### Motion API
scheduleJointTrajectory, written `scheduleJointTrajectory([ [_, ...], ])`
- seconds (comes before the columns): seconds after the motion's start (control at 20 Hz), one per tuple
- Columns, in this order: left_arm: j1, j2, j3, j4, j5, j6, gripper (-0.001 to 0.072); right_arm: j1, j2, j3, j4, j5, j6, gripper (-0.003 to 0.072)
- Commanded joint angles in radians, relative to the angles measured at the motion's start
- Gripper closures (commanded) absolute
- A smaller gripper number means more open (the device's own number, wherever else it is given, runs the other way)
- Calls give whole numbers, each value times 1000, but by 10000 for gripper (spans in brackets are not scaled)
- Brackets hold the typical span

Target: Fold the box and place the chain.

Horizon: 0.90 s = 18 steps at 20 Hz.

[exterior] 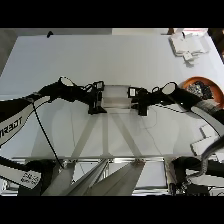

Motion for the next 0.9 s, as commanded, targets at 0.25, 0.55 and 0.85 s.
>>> scheduleJointTrajectory([
  [0.25,1,0,0,0,0,0,390,1,-11,-1,68,24,-5,472],
  [0.55,0,0,0,0,0,0,390,1,-11,-1,108,8,-13,532],
  [0.85,0,0,0,0,0,0,390,1,-11,-1,172,13,-60,289],
])
